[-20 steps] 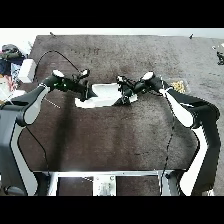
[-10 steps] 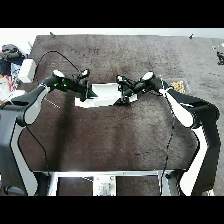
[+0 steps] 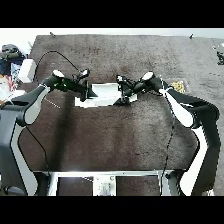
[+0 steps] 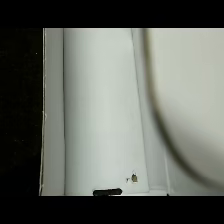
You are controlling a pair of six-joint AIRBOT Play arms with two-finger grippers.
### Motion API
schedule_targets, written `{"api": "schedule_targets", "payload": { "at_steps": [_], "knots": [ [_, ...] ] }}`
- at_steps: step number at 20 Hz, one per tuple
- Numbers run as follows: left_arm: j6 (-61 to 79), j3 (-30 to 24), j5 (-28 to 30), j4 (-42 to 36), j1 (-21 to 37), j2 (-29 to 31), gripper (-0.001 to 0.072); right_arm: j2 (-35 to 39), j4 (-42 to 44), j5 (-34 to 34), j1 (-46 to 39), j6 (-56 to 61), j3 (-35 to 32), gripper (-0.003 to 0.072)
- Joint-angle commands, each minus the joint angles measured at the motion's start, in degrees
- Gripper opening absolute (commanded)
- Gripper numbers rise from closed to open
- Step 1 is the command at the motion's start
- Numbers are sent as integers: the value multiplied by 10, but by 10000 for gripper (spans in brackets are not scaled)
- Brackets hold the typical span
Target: Fold the box and place the chain.
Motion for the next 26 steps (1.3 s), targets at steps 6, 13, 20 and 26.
{"api": "schedule_targets", "payload": {
  "at_steps": [6, 13, 20, 26],
  "knots": [
    [0, 6, 5, -38, 0, 3, 291, 0, 0, -9, 0, 0, 0, 459],
    [-57, 76, -102, -37, 56, 6, 291, 0, 0, -9, 0, 0, 0, 458],
    [-96, 97, -220, -74, 71, 8, 33, 0, 0, -9, 0, 0, 0, 458],
    [-96, 97, -202, -66, 22, 9, 12, 0, 0, -9, 0, 0, 0, 458]
  ]
}}
